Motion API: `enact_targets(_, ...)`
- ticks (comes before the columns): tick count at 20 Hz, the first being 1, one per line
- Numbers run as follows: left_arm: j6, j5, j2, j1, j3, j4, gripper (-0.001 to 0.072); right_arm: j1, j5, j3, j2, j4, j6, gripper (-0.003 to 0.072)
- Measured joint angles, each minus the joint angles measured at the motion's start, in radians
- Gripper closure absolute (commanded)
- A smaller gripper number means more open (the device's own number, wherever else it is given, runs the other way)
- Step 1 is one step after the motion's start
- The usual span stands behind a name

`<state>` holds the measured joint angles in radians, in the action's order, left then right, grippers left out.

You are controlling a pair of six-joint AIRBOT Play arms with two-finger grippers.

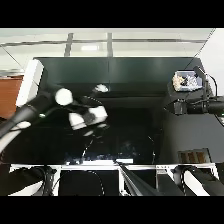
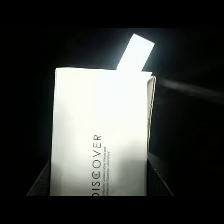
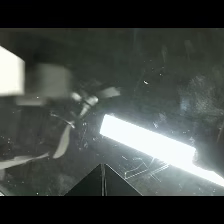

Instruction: Fold the box and place the chain.

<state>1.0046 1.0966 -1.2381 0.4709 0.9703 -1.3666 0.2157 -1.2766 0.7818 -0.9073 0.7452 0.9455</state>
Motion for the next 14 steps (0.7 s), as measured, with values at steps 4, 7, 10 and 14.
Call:
enact_targets(4,0.174,0.203,0.092,-0.328,-0.068,-0.123,0.0437,0.0,-0.001,-0.001,0.0,0.018,0.0,0.0673)
enact_targets(7,0.225,0.269,0.152,-0.605,-0.097,-0.167,0.0437,0.0,-0.001,-0.001,0.0,0.029,0.0,0.0673)
enact_targets(10,0.251,0.274,0.188,-0.85,-0.112,-0.187,0.0424,0.0,-0.002,-0.001,0.0,0.034,0.003,0.0673)
enact_targets(14,0.23,0.18,0.183,-1.098,-0.122,-0.196,0.0424,0.0,-0.004,-0.001,0.0,0.033,0.037,0.0672)
